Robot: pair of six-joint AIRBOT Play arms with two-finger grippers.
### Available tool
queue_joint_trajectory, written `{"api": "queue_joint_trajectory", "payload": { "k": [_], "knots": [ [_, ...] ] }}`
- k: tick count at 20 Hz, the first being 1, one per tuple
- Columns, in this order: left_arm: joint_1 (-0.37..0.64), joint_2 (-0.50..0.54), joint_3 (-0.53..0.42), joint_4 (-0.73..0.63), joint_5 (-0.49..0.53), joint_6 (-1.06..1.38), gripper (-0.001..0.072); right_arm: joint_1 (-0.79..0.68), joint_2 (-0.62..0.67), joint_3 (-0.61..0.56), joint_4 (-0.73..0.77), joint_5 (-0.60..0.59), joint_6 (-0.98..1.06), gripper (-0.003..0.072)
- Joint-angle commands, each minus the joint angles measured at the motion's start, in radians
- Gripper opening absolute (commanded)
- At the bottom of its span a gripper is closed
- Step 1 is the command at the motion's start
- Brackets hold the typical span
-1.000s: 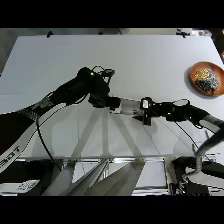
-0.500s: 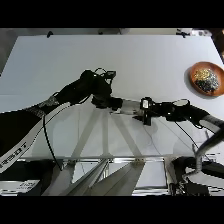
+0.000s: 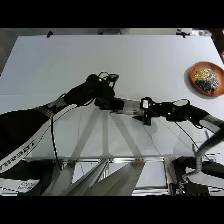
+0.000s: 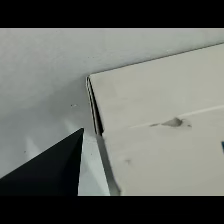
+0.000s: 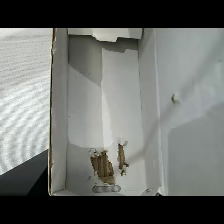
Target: Fold the box and place the chain.
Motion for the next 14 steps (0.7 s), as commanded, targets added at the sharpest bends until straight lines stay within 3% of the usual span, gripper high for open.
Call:
{"api": "queue_joint_trajectory", "payload": {
  "k": [1, 9, 10, 11, 13, 14],
  "knots": [
    [-0.004, -0.010, 0.000, 0.013, -0.016, -0.001, 0.0403, 0.000, 0.001, 0.000, 0.000, 0.000, 0.000, 0.0502],
    [-0.004, -0.039, 0.000, 0.010, -0.057, -0.021, 0.0392, 0.000, 0.001, 0.000, 0.000, 0.000, 0.000, 0.0502],
    [-0.004, -0.039, 0.000, 0.003, -0.063, -0.027, 0.0357, 0.000, 0.001, 0.000, 0.000, 0.000, 0.000, 0.0502],
    [-0.005, -0.040, 0.000, -0.002, -0.064, -0.027, 0.0276, 0.000, 0.001, 0.000, 0.000, 0.000, 0.000, 0.0502],
    [-0.006, -0.045, 0.000, -0.006, -0.059, -0.027, 0.0229, 0.000, 0.001, 0.000, 0.000, 0.000, 0.000, 0.0502],
    [-0.007, -0.048, 0.000, -0.011, -0.055, -0.027, 0.0170, 0.000, 0.001, 0.000, 0.000, 0.000, 0.000, 0.0502]
  ]
}}
